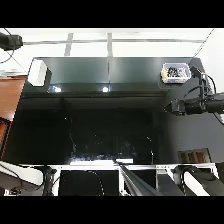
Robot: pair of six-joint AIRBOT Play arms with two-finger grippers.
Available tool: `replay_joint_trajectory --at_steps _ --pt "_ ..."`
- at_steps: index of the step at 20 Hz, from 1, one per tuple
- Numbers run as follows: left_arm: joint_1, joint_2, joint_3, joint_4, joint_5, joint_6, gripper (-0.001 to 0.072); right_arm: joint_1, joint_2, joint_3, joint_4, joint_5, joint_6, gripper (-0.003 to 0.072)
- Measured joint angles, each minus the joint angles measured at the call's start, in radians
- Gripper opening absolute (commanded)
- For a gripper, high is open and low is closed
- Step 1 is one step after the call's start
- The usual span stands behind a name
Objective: Fold the box and place the chain.
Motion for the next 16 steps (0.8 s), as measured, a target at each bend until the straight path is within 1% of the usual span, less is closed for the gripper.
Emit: replay_joint_trajectory --at_steps 1,3,5,8,10,12,13,14,16 --pt "-0.018 0.060 -0.051 -0.046 -0.029 -0.009 0.0020 0.000 0.000 0.000 -0.001 -0.022 -0.007 0.0015" --pt "-0.068 0.196 -0.206 -0.102 -0.043 -0.021 0.0021 0.000 0.000 0.000 -0.004 -0.084 -0.022 0.0015" --pt "-0.132 0.361 -0.440 -0.135 0.014 -0.029 0.0021 0.010 0.000 0.000 -0.006 -0.163 -0.051 0.0015" --pt "-0.214 0.620 -0.850 -0.148 0.159 -0.040 0.0022 0.058 0.000 -0.028 -0.006 -0.316 -0.126 0.0015" --pt "-0.236 0.762 -1.070 -0.153 0.256 -0.058 0.0023 0.087 -0.002 -0.062 -0.027 -0.413 -0.158 0.0016" --pt "-0.240 0.864 -1.212 -0.153 0.315 -0.069 0.0023 0.103 -0.002 -0.081 -0.049 -0.454 -0.175 0.0016" --pt "-0.241 0.900 -1.254 -0.155 0.340 -0.070 0.0024 0.108 -0.002 -0.087 -0.058 -0.459 -0.182 0.0016" --pt "-0.241 0.928 -1.289 -0.155 0.345 -0.073 0.0024 0.111 -0.002 -0.092 -0.060 -0.466 -0.185 0.0016" --pt "-0.242 0.962 -1.330 -0.162 0.372 -0.077 0.0024 0.115 -0.002 -0.097 -0.071 -0.475 -0.191 0.0016"
